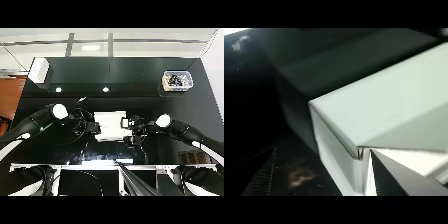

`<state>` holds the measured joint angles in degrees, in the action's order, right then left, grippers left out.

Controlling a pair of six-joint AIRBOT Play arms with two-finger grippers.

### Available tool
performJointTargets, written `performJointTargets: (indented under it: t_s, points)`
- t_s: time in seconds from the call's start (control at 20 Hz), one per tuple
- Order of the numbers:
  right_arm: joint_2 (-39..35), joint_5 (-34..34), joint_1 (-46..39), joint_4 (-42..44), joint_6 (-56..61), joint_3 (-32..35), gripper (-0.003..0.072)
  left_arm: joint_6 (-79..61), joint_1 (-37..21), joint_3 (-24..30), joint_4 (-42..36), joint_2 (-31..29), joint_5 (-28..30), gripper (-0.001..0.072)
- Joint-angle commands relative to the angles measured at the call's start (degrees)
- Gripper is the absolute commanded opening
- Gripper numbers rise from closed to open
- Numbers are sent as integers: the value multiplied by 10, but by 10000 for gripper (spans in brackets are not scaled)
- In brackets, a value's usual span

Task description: Fold the box and place the chain.

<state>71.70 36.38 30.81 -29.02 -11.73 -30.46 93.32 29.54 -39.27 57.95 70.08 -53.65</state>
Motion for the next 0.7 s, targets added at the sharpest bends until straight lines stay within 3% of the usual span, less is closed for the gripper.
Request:
performJointTargets:
  t_s: [0.0, 0.1, 0.15, 0.2, 0.35, 0.45, 0.55, 0.65]
  points:
    - [0, 0, 0, 0, 0, 0, 488, 177, 72, -38, 155, 0, -2, 707]
    - [0, 0, 0, 0, 0, 0, 488, 255, 114, -63, 226, 2, -23, 694]
    - [0, 0, 0, 0, 0, 0, 488, 296, 130, -70, 254, 2, -30, 650]
    - [0, 0, 0, 0, 0, 0, 488, 329, 144, -75, 274, 3, -36, 555]
    - [0, 0, 0, 0, 0, 0, 488, 408, 177, -77, 321, 7, -37, 484]
    - [0, 0, 0, 0, 0, 0, 488, 440, 188, -83, 327, 13, -39, 475]
    - [0, 0, 0, 0, 0, 0, 488, 452, 192, -90, 324, 20, -38, 372]
    - [0, 0, 0, 0, 0, 0, 488, 454, 190, -91, 308, 26, -38, 372]
